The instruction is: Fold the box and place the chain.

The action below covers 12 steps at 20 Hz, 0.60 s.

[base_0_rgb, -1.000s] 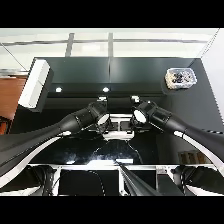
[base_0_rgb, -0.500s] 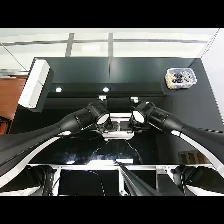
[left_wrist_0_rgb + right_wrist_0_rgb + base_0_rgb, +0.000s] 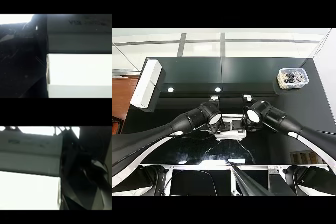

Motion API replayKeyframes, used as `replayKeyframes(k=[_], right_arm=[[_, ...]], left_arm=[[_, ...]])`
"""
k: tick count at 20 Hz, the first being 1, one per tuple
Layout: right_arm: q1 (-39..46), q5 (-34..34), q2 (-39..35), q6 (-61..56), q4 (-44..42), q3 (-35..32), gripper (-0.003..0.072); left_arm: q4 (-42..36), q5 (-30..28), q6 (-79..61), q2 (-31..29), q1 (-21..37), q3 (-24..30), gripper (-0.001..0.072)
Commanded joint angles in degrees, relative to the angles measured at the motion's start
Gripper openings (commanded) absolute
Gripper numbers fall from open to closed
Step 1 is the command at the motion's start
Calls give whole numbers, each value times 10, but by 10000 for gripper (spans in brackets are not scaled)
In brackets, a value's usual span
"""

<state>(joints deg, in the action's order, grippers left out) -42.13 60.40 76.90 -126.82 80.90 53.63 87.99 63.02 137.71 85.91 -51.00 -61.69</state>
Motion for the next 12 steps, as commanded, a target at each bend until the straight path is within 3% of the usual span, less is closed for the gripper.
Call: replayKeyframes(k=[1,5,8,10,12], right_arm=[[9,15,-43,24,4,0,332],[24,76,-130,98,8,0,331],[79,79,-235,140,29,0,331],[134,73,-288,139,154,0,332],[187,41,-292,138,377,-9,353]], left_arm=[[0,3,1,0,0,-1,31],[0,3,1,0,0,-1,31],[-1,3,1,0,0,-1,31],[-1,3,1,0,0,-1,31],[0,2,1,0,0,-1,31]])
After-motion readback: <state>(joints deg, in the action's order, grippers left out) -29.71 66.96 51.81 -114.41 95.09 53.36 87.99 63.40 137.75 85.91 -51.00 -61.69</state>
